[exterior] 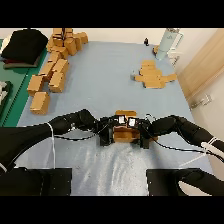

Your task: Fold the box.

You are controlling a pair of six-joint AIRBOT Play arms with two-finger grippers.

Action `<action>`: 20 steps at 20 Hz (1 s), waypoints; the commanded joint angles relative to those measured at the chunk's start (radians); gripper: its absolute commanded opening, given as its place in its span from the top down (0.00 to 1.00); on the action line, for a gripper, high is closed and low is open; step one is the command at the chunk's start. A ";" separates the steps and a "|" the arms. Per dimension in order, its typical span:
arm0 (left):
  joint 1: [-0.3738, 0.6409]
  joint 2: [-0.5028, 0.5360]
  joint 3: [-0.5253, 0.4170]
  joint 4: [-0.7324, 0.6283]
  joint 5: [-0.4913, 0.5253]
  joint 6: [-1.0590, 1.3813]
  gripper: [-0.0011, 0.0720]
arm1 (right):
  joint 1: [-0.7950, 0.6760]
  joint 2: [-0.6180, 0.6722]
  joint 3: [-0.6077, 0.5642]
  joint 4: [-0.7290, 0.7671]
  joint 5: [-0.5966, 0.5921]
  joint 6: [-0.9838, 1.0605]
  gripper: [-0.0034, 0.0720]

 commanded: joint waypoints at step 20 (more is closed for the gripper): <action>-0.020 -0.029 0.034 0.070 -0.060 -0.030 0.42 | 0.000 0.001 0.000 0.000 0.000 -0.002 0.29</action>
